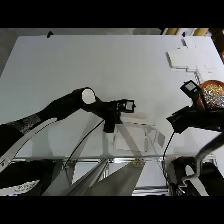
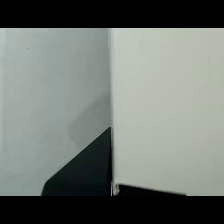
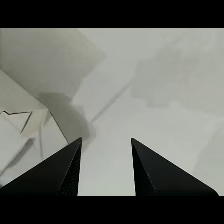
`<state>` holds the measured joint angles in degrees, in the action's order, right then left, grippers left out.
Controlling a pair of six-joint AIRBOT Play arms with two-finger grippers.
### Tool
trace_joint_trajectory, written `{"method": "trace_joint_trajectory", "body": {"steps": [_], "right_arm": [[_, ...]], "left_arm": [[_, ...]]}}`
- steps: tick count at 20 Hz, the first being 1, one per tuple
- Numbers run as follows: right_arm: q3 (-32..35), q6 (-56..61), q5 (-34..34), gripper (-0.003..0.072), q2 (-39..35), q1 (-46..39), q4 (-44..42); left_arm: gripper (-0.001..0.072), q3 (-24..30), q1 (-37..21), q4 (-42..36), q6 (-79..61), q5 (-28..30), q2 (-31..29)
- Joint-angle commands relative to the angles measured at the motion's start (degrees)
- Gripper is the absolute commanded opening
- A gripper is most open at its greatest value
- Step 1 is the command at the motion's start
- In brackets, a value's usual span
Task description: Fold the box and place the chain.
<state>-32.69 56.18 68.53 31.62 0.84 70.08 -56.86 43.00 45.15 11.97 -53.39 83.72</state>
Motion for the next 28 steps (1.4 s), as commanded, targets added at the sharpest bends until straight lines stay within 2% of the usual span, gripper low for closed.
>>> {"method": "trace_joint_trajectory", "body": {"steps": [1,8,22,28], "right_arm": [[-0.33,-1.36,0.17,0.034,-0.55,0.04,-0.13],[-0.33,-1.25,-1.97,0.034,-0.55,0.04,-2.38],[-0.33,-1.22,-2.29,0.034,-0.55,0.04,-2.43],[-0.33,-1.22,-2.1,0.0339,-0.55,0.04,-2.43]], "left_arm": [[0.0,1.38,0.52,-2.03,-0.15,7.58,0.11],[0.0,1.9,0.13,-1.64,-0.37,9.92,4.37],[0.0005,1.86,0.17,-0.24,-0.37,8.92,3.19],[0.0001,1.86,0.24,12.68,9.31,6.03,-1.14]]}}
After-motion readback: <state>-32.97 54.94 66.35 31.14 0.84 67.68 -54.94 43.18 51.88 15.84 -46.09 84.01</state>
